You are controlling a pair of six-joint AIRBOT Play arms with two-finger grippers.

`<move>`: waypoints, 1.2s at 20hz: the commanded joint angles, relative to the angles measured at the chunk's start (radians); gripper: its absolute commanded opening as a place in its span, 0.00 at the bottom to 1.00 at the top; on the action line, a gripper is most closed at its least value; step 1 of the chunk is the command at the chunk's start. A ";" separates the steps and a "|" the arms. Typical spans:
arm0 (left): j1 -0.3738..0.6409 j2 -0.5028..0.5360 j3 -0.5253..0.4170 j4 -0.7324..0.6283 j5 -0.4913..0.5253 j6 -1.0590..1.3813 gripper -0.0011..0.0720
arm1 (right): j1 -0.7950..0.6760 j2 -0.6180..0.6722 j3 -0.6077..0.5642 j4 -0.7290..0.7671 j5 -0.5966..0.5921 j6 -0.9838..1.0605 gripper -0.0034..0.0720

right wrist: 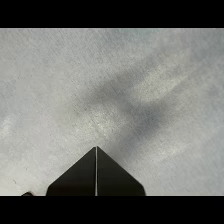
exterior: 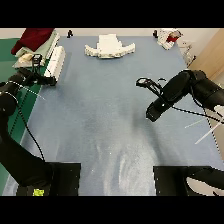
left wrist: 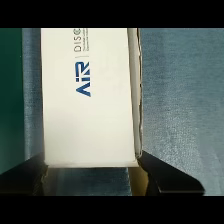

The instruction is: Fold the box.

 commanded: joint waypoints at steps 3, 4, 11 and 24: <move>0.000 -0.004 0.006 0.000 -0.005 -0.001 0.65 | -0.001 0.000 0.001 0.000 0.000 0.000 0.06; 0.000 -0.005 0.006 0.000 -0.005 -0.001 0.65 | -0.001 0.000 0.001 0.000 0.000 0.000 0.06; 0.000 0.005 0.006 0.001 -0.013 -0.001 0.97 | -0.001 0.000 0.001 0.000 0.000 0.000 0.06; 0.078 0.346 0.006 0.010 -0.448 -0.043 0.96 | -0.001 0.000 0.001 0.000 0.000 0.000 0.06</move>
